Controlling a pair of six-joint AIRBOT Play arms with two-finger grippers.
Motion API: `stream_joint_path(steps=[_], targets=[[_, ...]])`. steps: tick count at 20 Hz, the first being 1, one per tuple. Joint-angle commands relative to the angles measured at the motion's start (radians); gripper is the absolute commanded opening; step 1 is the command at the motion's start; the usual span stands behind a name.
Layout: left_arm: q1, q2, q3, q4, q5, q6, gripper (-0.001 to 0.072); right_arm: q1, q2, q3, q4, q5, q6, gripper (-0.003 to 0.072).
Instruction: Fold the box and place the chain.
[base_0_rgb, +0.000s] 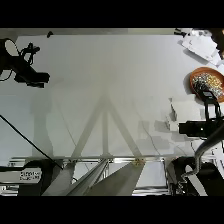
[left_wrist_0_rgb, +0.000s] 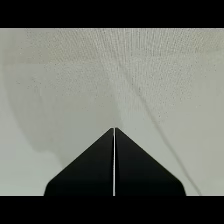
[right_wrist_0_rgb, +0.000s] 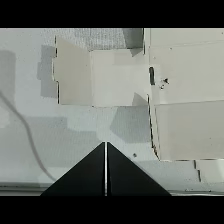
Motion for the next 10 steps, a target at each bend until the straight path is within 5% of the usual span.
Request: stream_joint_path(steps=[1,6,8,10], targets=[[0.001,-0.001,-0.001,0.000,0.001,0.000,0.0013,-0.001,0.000,0.000,-0.001,0.001,0.001,0.0010],[0.001,-0.002,-0.001,0.000,0.000,0.000,0.0012,-0.001,-0.010,0.000,-0.106,-0.156,-0.067,0.0043],[0.001,-0.002,-0.001,0.000,0.000,0.000,0.0012,-0.001,-0.035,0.000,-0.246,-0.180,-0.066,0.0256],[0.001,-0.002,-0.001,0.000,0.000,0.000,0.0012,-0.001,-0.069,0.001,-0.385,-0.193,-0.066,0.0304]])
